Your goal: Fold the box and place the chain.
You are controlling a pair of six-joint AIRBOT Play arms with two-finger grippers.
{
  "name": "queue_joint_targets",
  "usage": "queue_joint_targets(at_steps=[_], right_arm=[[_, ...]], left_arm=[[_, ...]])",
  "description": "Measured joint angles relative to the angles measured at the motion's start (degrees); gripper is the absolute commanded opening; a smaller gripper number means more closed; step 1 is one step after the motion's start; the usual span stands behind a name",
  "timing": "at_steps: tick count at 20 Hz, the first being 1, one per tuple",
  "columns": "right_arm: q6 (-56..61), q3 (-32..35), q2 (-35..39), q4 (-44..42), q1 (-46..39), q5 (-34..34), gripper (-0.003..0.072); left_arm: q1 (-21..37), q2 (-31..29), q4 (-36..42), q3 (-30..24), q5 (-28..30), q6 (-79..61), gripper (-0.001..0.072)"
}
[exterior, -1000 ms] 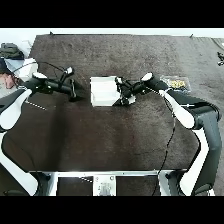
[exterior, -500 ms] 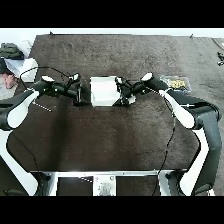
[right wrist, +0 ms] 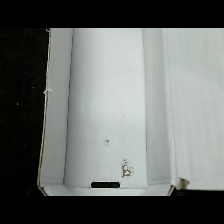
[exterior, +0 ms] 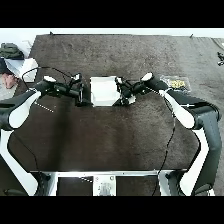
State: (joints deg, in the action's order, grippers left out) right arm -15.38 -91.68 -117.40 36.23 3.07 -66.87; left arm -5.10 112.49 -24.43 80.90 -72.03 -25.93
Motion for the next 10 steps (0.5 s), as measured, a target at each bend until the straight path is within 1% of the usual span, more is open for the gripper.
queue_joint_targets(at_steps=[10], right_arm=[[0.11,0.0,0.0,-0.02,0.0,0.07,0.028]], left_arm=[[-2.05,0.0,0.48,-0.24,4.31,0.17,0.0713]])
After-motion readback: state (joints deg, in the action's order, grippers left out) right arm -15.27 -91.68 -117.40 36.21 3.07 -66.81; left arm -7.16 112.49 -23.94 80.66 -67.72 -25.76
